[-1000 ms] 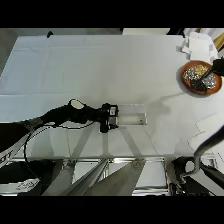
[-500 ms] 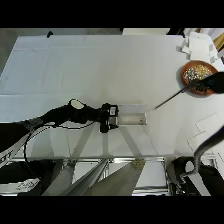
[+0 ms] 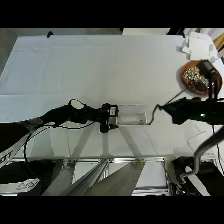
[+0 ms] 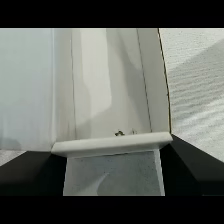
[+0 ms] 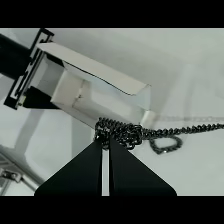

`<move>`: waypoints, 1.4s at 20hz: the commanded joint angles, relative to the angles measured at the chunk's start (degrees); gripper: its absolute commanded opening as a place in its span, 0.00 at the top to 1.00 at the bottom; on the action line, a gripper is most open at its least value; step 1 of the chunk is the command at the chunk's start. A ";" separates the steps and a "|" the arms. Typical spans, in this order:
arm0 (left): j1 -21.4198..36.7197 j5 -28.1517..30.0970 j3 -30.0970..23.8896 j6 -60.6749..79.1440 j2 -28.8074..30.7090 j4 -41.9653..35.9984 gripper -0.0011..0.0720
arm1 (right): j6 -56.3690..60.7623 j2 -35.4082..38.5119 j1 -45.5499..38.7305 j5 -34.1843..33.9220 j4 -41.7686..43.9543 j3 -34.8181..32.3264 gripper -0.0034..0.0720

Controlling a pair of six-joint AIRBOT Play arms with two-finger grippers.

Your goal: Fold the box and place the chain.

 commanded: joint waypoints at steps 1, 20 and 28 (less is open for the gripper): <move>0.04 0.02 0.02 0.02 -0.04 0.00 0.89 | 0.39 0.22 8.90 -8.07 0.11 -1.66 0.93; 0.04 0.02 0.02 0.02 -0.04 0.02 0.89 | 0.37 -24.02 24.09 -30.23 0.39 -12.33 0.85; 0.04 0.00 0.02 0.02 -0.04 0.00 0.89 | 0.42 -11.37 17.33 -20.44 -4.20 -12.20 0.64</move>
